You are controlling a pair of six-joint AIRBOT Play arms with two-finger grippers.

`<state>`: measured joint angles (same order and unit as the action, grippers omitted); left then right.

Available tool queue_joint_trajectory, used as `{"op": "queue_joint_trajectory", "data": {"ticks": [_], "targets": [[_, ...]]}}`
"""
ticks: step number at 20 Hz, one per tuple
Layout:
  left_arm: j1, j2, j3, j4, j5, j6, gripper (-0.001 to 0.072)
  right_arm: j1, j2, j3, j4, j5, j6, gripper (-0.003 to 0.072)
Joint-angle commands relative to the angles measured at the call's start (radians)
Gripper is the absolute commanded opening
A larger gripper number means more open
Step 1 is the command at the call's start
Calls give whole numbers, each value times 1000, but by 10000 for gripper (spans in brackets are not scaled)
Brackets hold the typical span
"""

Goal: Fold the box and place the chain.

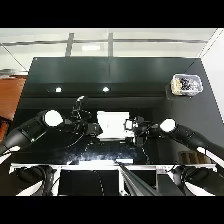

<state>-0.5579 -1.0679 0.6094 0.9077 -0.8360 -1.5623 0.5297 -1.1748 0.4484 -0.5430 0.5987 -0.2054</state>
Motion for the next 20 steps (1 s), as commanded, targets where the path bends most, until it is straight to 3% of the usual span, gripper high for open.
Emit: {"op": "queue_joint_trajectory", "data": {"ticks": [1, 4, 20], "targets": [[-45, 0, 11, 125, 24, -135, 483, 1, -1, 0, 0, 0, 0, 345], [-77, 0, 11, 201, 47, -213, 483, 1, -1, 0, 0, 0, 0, 345], [-105, -78, 13, 255, 82, -295, 483, 1, -1, 0, 0, 0, 0, 345]]}}
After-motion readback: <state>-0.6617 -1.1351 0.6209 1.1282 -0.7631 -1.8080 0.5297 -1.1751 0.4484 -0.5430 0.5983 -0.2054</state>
